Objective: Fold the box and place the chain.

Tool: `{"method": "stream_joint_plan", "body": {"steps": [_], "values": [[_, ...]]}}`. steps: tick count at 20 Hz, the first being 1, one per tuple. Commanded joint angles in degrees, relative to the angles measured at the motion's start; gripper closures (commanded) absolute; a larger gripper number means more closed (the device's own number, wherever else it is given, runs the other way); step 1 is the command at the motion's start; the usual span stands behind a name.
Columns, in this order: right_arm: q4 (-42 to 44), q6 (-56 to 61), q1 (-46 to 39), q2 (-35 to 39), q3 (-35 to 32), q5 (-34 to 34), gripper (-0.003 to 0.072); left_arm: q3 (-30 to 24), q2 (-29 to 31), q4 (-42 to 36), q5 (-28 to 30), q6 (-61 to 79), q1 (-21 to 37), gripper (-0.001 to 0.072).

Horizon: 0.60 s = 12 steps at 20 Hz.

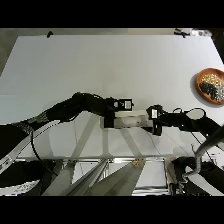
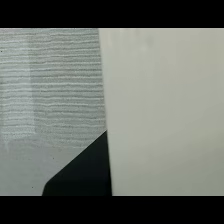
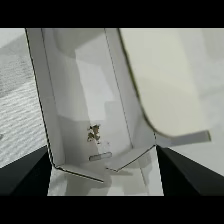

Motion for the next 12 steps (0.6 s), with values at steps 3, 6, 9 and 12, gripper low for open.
{"method": "stream_joint_plan", "body": {"steps": [3, 6, 9, 12], "values": [[2.14, -3.02, -0.07, -1.9, 0.04, 0.42, -0.0005, 0.02, -0.02, 0.02, 0.04, 0.0, -0.02, 0.0697], [1.86, -3.04, 0.79, -3.19, 0.02, 0.76, 0.0008, 0.02, -0.02, 0.02, 0.02, 0.02, -0.02, 0.0697], [2.16, -3.02, 3.19, -4.44, 0.02, 0.83, 0.0018, 0.02, -0.02, 0.02, 0.02, 0.02, -0.02, 0.0697], [1.97, -2.43, 3.52, -4.63, 0.02, 2.69, 0.0025, 0.02, -0.02, 0.02, 0.02, 0.02, -0.02, 0.0697]]}}
